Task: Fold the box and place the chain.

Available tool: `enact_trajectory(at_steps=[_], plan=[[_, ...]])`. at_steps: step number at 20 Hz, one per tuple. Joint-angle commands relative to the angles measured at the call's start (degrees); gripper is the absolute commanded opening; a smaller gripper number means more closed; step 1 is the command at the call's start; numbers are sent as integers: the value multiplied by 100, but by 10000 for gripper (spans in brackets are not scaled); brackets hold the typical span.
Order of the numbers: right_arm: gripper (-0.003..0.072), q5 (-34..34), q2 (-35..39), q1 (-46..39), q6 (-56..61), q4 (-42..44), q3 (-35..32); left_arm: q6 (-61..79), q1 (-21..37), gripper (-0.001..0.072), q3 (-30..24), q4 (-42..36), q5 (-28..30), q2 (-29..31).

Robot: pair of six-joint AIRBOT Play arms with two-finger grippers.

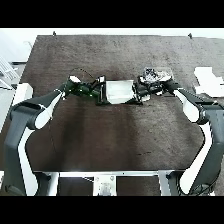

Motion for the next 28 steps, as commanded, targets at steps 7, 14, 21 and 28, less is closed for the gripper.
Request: enact_trajectory(at_steps=[7, 14, 21, 28], plan=[[587, 7, 2, 2, -2, -4, 0, 186, -7, 720, 7, -122, 74, -20], [587, 7, 2, 2, -2, -4, 0, 186, -52, 720, 7, -160, 149, -20], [587, 7, 2, 2, -2, -4, 0, 184, -79, 720, 7, -166, 179, -20], [587, 7, 2, 2, -2, -4, 0, 186, -76, 720, 31, -203, 177, -94]])
